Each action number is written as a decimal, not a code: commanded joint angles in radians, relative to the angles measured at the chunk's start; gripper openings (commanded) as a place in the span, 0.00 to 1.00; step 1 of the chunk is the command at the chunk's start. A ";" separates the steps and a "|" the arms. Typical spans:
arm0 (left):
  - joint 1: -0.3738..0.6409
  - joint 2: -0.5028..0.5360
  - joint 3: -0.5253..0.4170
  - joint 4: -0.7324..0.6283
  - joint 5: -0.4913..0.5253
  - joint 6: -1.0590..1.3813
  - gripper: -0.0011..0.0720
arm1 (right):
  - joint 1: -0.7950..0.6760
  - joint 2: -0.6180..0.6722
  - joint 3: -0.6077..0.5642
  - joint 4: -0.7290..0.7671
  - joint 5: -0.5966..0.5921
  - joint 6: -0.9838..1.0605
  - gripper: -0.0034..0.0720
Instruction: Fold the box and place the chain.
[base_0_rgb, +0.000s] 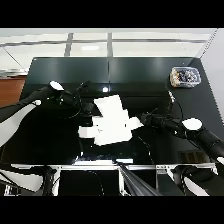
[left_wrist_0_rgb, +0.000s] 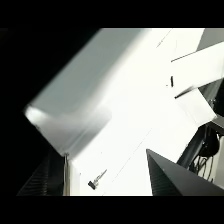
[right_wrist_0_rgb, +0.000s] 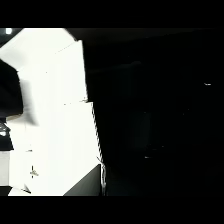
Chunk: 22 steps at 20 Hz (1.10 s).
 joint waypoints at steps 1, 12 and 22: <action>-0.024 -0.054 0.013 -0.160 -0.124 0.109 0.94 | 0.001 0.001 -0.001 0.000 0.000 0.000 0.06; -0.077 -0.153 0.185 -0.033 -0.273 0.180 0.24 | 0.001 0.001 -0.001 -0.029 0.028 0.000 0.06; -0.074 -0.120 0.184 -0.038 -0.258 0.182 0.04 | -0.047 0.002 0.080 -0.230 0.174 0.000 0.95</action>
